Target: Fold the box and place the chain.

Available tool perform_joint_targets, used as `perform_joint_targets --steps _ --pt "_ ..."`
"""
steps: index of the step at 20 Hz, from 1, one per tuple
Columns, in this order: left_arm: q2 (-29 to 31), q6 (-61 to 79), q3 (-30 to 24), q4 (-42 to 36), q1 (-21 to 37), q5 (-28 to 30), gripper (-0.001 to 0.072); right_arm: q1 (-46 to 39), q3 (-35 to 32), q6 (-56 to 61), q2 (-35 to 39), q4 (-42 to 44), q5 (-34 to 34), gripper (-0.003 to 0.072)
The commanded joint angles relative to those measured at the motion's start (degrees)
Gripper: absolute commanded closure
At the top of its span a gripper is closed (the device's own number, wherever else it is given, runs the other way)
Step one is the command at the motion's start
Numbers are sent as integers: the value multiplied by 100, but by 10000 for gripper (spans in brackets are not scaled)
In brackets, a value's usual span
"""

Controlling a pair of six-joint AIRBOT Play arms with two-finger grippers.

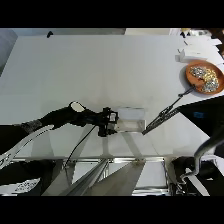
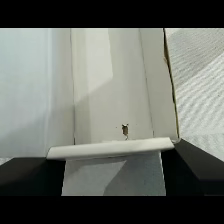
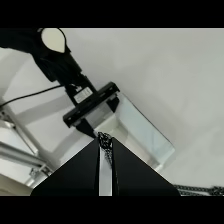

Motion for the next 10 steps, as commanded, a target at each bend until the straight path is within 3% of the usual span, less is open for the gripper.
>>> perform_joint_targets --steps 1,10 --pt "-2 2 -2 0 2 0 698 114 -474 -31 -83 -44 -404 668" --pt "-2 2 -2 0 2 0 698 136 -1897 -1088 -507 859 -1237 668"
